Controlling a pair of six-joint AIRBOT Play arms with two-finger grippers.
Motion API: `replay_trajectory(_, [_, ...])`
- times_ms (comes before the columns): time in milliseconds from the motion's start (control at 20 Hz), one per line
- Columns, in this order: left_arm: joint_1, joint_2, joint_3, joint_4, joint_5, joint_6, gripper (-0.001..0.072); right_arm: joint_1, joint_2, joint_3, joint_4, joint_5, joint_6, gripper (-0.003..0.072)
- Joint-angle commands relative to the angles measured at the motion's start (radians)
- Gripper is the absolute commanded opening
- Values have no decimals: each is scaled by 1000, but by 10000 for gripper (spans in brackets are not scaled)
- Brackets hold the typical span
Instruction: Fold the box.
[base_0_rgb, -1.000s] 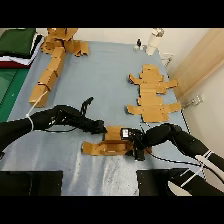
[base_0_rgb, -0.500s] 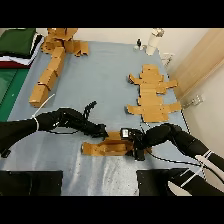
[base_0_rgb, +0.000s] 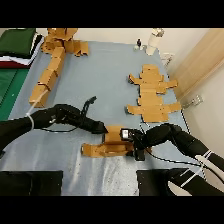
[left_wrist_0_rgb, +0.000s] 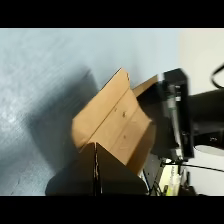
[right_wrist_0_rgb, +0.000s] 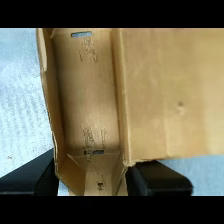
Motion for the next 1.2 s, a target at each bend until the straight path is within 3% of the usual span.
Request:
replay_trajectory(0, [76, 116, -12, 3, 76, 202, 11, 0, 0, 1, 0, 0, 0, 501])
replay_trajectory(150, [164, 232, -48, 11, 145, 312, 12, 0, 0, 1, 0, 0, 0, 501])
replay_trajectory(300, [158, 294, -53, 174, 137, 373, 12, 0, 0, 1, 0, 0, 0, 501])
replay_trajectory(450, [68, 323, -52, 407, 12, 424, 13, 0, 0, 1, 0, 0, 0, 500])
replay_trajectory(650, [-168, 359, -53, 607, -285, 448, 12, 0, 0, 1, -6, 0, 0, 501])
replay_trajectory(750, [-251, 377, -65, 629, -336, 459, 12, 0, 0, 1, -7, 0, 0, 501])
replay_trajectory(900, [-271, 406, -166, 563, -413, 460, 29, 0, 0, 1, -7, 0, 0, 500])
replay_trajectory(950, [-261, 423, -223, 498, -478, 460, 335, 0, 0, 1, -7, 0, 0, 501])
replay_trajectory(1000, [-249, 442, -282, 435, -549, 458, 709, 0, 0, 1, -7, 0, 0, 501])
replay_trajectory(1150, [-226, 489, -372, 406, -570, 457, 695, 0, 0, 1, -7, 0, 0, 500])
